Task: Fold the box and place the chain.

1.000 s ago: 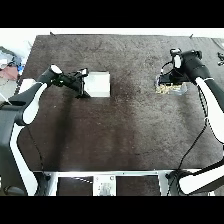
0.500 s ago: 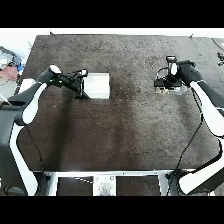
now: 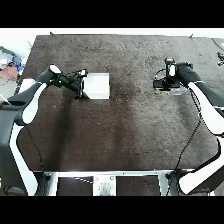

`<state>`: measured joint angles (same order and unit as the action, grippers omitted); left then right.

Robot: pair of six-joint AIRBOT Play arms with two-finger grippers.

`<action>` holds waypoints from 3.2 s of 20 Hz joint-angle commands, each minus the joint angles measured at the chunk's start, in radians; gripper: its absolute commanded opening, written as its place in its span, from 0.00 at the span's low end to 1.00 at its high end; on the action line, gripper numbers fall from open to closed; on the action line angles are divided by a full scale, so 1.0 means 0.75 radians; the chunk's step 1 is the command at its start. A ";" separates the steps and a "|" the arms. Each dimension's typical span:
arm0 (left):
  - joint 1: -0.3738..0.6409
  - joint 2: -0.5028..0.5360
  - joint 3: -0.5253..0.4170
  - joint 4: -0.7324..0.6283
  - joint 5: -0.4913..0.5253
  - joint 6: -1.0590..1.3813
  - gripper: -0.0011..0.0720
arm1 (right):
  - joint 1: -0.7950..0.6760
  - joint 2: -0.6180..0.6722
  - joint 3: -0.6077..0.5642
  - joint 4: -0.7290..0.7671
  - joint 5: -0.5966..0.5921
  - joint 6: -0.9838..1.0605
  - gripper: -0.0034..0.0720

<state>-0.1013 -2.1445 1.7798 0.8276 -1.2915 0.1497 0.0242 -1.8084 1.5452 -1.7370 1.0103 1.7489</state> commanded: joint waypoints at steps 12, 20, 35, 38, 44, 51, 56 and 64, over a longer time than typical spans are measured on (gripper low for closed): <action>-0.001 0.000 -0.001 0.002 0.002 0.000 0.65 | 0.126 0.574 0.001 -0.017 -0.100 -0.046 0.06; -0.001 0.000 -0.001 0.001 0.002 0.000 0.65 | 0.588 0.933 0.001 -0.017 -0.646 -0.053 0.06; -0.001 0.000 0.000 0.001 0.001 0.000 0.65 | 0.867 0.497 0.001 -0.007 -1.190 -0.094 0.06; -0.001 0.000 -0.001 0.001 0.001 0.000 0.65 | 0.865 0.504 0.012 -0.007 -1.418 -0.094 0.06; -0.001 0.000 -0.001 0.001 0.001 0.000 0.65 | 0.827 0.503 0.051 -0.005 -1.602 -0.094 0.06; -0.001 0.000 0.000 0.001 0.001 0.000 0.65 | 0.814 0.499 0.051 -0.002 -1.634 -0.095 0.06; -0.001 0.000 -0.001 0.001 0.001 0.000 0.65 | 0.780 0.489 0.050 -0.001 -1.625 -0.098 0.06; -0.001 0.000 -0.001 0.001 0.001 0.000 0.65 | 0.799 0.385 0.001 0.120 -1.085 -0.088 0.06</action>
<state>-0.1017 -2.1445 1.7798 0.8284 -1.2911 0.1497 0.6151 -1.4906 1.5665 -1.6882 0.0593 1.6825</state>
